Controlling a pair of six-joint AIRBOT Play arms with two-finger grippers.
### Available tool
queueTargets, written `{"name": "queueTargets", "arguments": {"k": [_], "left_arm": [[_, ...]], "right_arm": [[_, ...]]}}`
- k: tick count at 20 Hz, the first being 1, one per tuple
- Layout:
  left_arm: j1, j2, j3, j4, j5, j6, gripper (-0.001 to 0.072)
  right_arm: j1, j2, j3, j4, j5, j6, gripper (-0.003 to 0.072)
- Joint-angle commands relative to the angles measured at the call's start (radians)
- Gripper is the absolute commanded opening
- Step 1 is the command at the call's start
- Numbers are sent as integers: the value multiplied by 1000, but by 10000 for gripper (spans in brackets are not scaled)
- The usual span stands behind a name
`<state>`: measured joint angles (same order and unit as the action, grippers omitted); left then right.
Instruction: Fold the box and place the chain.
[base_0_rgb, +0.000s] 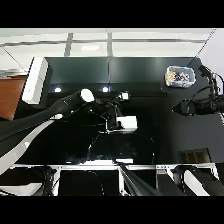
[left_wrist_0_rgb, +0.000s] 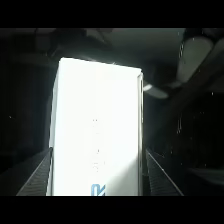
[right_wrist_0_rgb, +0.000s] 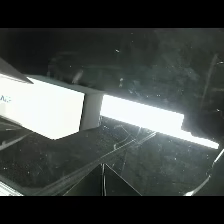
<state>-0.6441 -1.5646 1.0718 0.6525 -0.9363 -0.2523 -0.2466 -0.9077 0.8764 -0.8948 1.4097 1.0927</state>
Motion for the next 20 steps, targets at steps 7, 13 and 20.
{"name": "queueTargets", "arguments": {"k": [7, 13, 20], "left_arm": [[-113, -5, 17, 315, 129, -234, 567], [-27, 121, 132, 732, -152, -749, 284], [475, 335, 55, 840, -600, -1054, 285]], "right_arm": [[-1, 0, 1, 0, -7, 0, 16], [-1, 1, 1, 0, -8, -1, 17], [-1, 0, 1, 1, -31, -1, 17]]}}
